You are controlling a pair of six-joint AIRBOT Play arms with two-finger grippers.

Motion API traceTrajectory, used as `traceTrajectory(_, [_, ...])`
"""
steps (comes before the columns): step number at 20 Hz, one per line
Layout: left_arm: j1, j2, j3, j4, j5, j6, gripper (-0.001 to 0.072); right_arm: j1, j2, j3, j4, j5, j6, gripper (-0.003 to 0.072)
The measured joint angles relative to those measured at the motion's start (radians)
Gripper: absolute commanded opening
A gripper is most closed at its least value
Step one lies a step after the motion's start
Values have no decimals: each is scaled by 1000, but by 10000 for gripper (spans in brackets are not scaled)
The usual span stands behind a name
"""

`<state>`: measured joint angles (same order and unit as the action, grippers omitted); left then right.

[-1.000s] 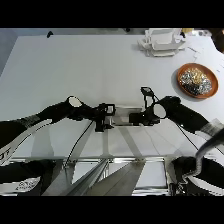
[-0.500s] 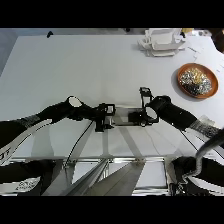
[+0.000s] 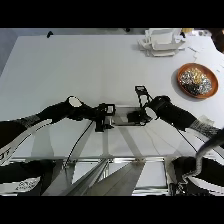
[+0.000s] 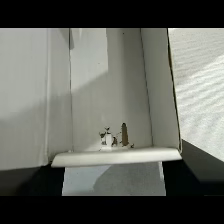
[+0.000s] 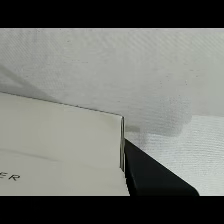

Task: Fold the box and place the chain.

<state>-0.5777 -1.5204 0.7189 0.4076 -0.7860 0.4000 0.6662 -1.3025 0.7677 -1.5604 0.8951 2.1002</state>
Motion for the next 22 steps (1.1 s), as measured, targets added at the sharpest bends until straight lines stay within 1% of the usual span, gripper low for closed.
traceTrajectory(1, [0, 0, 0, 0, 0, 0, 273, 0, 0, 0, 0, 3, -3, 167])
traceTrajectory(3, [0, 0, 0, 0, 0, 0, 273, 0, -1, 0, -3, 17, -4, 19])
traceTrajectory(7, [0, 0, 0, -2, -2, -3, 273, 0, -5, 1, 0, 40, 25, 22])
traceTrajectory(9, [0, 0, 0, 2, -1, 2, 273, 0, -6, 1, 0, 53, 30, 196])
traceTrajectory(16, [0, 0, 0, 2, -1, 1, 273, 0, -7, 0, 0, 63, 47, 164])
traceTrajectory(17, [0, 0, 0, 2, -1, 1, 273, 0, -10, 0, 1, 63, 52, 81])
traceTrajectory(18, [0, 0, 0, 1, -1, 0, 273, 0, -14, 1, 7, 60, 60, 34])
traceTrajectory(19, [0, 0, 0, -2, -4, -7, 273, 0, -18, 2, 13, 63, 74, 18])
traceTrajectory(22, [0, 0, 0, -2, -3, -4, 273, 0, -28, 2, 19, 72, 72, 19])
